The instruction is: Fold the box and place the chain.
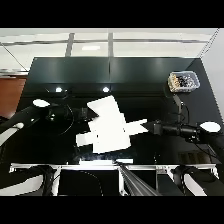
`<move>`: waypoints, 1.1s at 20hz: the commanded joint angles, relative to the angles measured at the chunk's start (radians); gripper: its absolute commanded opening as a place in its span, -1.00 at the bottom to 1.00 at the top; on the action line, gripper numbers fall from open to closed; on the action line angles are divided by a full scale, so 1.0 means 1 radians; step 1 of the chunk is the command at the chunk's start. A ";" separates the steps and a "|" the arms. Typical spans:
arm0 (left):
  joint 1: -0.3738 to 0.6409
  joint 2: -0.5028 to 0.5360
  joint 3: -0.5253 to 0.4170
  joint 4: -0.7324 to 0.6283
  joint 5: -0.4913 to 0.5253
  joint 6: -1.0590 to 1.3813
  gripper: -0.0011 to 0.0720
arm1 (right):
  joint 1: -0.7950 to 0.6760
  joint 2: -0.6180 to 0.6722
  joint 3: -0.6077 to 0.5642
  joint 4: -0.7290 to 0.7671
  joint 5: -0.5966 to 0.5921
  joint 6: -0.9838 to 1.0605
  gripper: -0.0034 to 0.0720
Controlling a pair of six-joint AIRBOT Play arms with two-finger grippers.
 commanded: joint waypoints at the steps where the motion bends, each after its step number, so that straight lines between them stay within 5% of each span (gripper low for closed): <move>1: 0.000 -0.129 0.074 -0.040 -0.212 0.186 0.81 | 0.013 0.002 -0.002 0.005 -0.005 0.003 -0.87; 6: 0.000 -0.185 0.098 0.038 -0.345 0.369 0.74 | 0.013 0.002 -0.002 0.003 -0.009 0.003 -0.87; 14: 0.010 -0.188 0.119 0.092 -0.345 0.484 -0.80 | 0.013 0.002 -0.002 -0.006 -0.022 0.003 -0.87; 15: 0.012 -0.188 0.128 0.092 -0.349 0.485 -0.86 | 0.013 0.002 -0.002 -0.016 -0.019 0.003 -0.86; 16: 0.012 -0.188 0.137 0.093 -0.351 0.488 -0.90 | 0.013 0.002 -0.002 -0.030 -0.019 0.003 -0.73; 18: 0.010 -0.188 0.154 0.093 -0.350 0.489 -0.90 | 0.005 0.002 0.008 -0.061 -0.024 0.008 0.33; 22: -0.003 -0.168 0.206 0.131 -0.348 0.487 -0.91 | -0.103 0.002 0.160 -0.292 0.035 0.008 0.42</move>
